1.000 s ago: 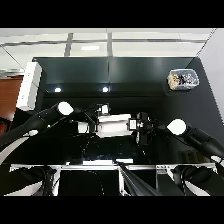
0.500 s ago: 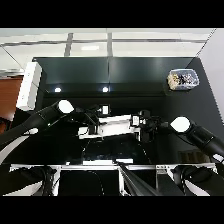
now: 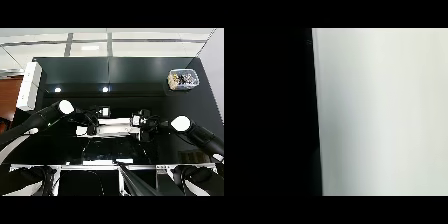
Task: Fold the box and place the chain.
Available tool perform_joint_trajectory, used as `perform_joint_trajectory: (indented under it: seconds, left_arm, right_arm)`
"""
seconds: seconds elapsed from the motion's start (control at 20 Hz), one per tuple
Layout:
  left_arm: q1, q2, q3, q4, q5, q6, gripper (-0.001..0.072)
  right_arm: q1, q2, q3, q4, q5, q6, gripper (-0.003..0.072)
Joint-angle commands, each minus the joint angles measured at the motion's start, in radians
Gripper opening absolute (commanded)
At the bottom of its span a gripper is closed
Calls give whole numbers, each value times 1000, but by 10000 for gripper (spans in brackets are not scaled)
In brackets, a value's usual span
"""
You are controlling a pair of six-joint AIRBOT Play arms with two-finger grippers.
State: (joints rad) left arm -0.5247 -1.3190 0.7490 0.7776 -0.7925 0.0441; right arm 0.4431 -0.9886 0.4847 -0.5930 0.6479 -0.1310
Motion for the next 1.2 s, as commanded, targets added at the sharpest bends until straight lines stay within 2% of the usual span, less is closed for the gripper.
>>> perform_joint_trajectory:
  seconds: [0.0, 0.35, 0.5, 0.65, 0.85, 1.15]
  left_arm:
    - [0, -1, 1, 3, 4, -3, 28]
    - [0, -1, 1, 3, 5, -3, 28]
    - [0, -1, 1, -5, 4, -3, 28]
    - [0, -1, 1, -5, 3, -4, 28]
    - [0, -1, 1, -5, 6, -3, 28]
    - [0, -1, 1, -5, 6, -3, 28]
  right_arm:
    - [-1, -31, 1, 131, 26, -163, 714]
    - [-35, -175, 1, 213, 56, -300, 714]
    - [-88, -203, 1, 224, 103, -327, 714]
    - [-70, -219, 2, 225, 106, -337, 714]
    - [-60, -232, 16, 214, 85, -303, 714]
    - [-24, -261, 47, 121, 69, -211, 714]
